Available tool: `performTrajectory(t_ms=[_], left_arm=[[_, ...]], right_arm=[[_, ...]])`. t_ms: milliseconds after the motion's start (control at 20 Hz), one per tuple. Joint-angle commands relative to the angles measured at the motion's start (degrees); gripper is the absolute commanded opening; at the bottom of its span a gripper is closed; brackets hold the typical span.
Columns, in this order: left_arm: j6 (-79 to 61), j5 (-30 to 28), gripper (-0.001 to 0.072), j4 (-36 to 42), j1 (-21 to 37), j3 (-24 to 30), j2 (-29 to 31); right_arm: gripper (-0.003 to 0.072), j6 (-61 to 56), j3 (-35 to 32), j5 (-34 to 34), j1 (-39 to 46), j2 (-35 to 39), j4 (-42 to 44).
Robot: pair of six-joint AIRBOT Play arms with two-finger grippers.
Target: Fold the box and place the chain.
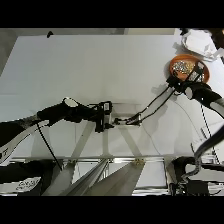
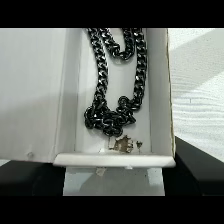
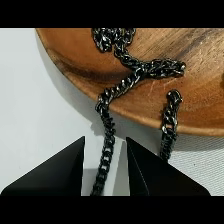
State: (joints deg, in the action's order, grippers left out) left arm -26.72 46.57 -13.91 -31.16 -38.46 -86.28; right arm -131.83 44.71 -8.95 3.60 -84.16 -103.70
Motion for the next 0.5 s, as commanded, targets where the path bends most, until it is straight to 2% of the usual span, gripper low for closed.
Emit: performTrajectory(t_ms=[0,50,150,250,300,350,450], left_arm=[[-0.02,-0.02,0.0325,0.00,0.00,0.00,0.00],[-0.02,-0.02,0.0325,-0.02,0.00,0.00,0.00],[-0.02,-0.02,0.0325,-0.02,0.00,0.00,0.00],[-0.02,0.00,0.0325,-0.02,0.00,0.00,0.00],[-0.02,-0.02,0.0325,-0.02,0.00,0.00,0.00],[-0.02,-0.02,0.0325,-0.02,0.00,0.00,0.00],[-0.02,-0.02,0.0325,-0.02,0.00,0.00,0.00]], right_arm=[[0.0257,-0.15,1.36,0.87,0.22,-2.08,0.02],[0.0220,-0.13,1.79,0.87,0.22,-2.64,0.02],[0.0214,-0.13,2.67,1.11,0.22,-4.00,0.02],[0.0164,-0.13,3.23,1.40,0.22,-5.18,0.02],[0.0110,-0.13,3.39,1.31,0.22,-5.51,0.02],[0.0021,0.00,3.43,1.29,0.22,-5.46,0.02],[0.0020,1.38,3.45,1.09,-0.17,-4.42,0.02]])
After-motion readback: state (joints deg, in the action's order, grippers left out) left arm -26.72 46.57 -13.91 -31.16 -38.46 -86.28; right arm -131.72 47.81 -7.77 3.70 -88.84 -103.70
